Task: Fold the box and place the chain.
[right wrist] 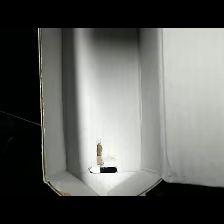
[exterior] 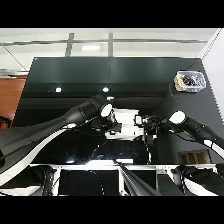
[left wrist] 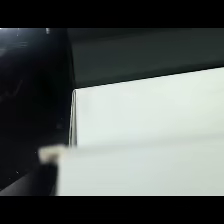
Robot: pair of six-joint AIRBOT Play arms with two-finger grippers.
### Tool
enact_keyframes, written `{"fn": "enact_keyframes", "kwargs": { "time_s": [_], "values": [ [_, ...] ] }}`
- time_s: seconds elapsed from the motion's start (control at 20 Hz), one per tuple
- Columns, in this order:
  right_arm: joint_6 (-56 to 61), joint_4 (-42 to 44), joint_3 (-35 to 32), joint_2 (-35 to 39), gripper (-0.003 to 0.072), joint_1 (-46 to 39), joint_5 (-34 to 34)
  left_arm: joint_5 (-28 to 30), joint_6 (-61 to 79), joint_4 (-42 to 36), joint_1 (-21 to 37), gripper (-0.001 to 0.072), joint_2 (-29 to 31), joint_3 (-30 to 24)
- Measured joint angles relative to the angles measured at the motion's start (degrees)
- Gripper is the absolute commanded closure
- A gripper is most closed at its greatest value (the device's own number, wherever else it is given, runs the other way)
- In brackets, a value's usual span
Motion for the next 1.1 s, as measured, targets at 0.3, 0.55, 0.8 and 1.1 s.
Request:
{"fn": "enact_keyframes", "kwargs": {
  "time_s": [0.3,0.55,0.8,1.1],
  "values": [
    [0.2,0.1,0.0,0.0,0.0497,0.0,0.4,0.0,-2.6,1.1,0.1,0.0683,-0.3,0.1],
    [-0.1,0.0,0.0,0.0,0.0497,0.0,0.4,0.2,-2.8,1.0,0.1,0.0413,-0.4,0.1],
    [-0.2,0.0,0.0,0.0,0.0497,0.0,0.4,0.1,-3.1,1.0,0.1,0.0288,-0.4,0.1],
    [0.2,0.1,0.0,0.0,0.0496,0.0,0.4,-0.1,-3.4,2.4,0.2,0.0683,-0.4,0.1]
  ]
}}
